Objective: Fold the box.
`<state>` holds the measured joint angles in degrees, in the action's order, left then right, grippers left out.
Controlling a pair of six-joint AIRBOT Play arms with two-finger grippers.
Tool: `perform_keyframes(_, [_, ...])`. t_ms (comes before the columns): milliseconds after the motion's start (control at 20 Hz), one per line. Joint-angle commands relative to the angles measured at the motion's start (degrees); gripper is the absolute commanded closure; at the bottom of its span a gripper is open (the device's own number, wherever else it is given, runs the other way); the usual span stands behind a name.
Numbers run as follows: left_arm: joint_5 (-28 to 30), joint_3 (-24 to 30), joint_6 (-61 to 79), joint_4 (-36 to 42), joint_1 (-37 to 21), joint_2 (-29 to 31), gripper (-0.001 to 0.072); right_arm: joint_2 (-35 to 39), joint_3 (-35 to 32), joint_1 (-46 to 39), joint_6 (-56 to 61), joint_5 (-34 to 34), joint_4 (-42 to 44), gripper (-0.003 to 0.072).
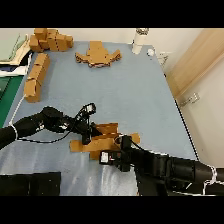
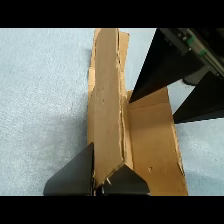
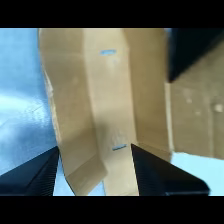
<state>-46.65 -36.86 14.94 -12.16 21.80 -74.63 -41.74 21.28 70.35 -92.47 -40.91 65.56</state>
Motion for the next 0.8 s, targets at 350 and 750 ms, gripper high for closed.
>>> perform_keyframes(350, [0.0,0.02,0.02,0.0,0.0,-0.02,0.0698,1.77,0.2,-0.92,6.84,1.25,-1.14,-0.0034])
perform_keyframes(750, [0.02,0.02,0.02,0.0,0.0,-0.02,0.0698,8.63,-0.9,-6.54,0.68,-0.09,1.11,-0.0034])
